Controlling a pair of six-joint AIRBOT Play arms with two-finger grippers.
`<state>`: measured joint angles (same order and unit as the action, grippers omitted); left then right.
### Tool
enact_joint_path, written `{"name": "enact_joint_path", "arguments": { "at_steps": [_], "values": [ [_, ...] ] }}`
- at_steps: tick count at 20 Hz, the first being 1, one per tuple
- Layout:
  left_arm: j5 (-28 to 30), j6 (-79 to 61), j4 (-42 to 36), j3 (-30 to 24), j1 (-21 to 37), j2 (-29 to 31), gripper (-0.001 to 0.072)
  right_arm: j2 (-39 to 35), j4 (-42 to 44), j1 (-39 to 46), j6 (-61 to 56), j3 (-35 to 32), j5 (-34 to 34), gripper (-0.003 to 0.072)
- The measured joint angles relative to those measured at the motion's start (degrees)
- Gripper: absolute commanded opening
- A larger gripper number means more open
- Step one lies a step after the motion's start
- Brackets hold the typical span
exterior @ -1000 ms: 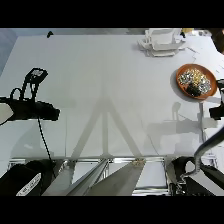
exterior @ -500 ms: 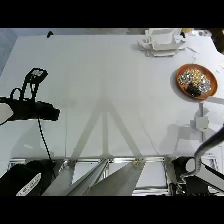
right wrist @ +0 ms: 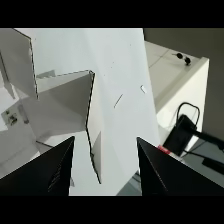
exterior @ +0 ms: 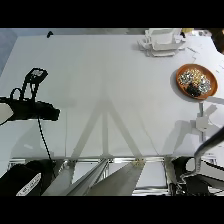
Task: Fold the box and place the chain.
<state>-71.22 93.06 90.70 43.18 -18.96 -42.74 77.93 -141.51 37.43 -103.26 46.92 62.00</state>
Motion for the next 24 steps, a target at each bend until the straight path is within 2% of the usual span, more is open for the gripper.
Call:
{"name": "enact_joint_path", "arguments": {
  "at_steps": [2, 5, 8, 17, 20, 24],
  "values": [
    [0.0, 0.0, 0.0, 0.0, 0.0, 0.0, 0.0028, 1.3, -0.2, 0.5, 0.0, 0.7, 0.1, 0.0023],
    [0.0, 0.0, 0.0, 0.0, 0.0, 0.0, 0.0028, 2.1, 0.2, 0.9, 1.2, 1.1, 1.6, 0.0016],
    [0.0, 0.0, 0.0, 0.0, 0.0, 0.0, 0.0028, 0.6, 6.1, -1.1, 6.2, 1.3, 2.7, 0.0016],
    [0.0, 0.0, 0.0, 0.0, 0.0, 0.0, 0.0028, -14.6, 46.5, -22.7, 25.3, 0.6, 7.3, 0.0017],
    [0.0, 0.0, 0.0, 0.0, 0.0, 0.0, 0.0028, -19.6, 56.0, -30.7, 27.4, -2.0, 7.3, 0.0016],
    [0.0, 0.0, 0.0, 0.0, 0.0, 0.0, 0.0028, -26.9, 64.4, -37.4, 28.3, -9.5, 3.5, 0.0016]
  ]
}}
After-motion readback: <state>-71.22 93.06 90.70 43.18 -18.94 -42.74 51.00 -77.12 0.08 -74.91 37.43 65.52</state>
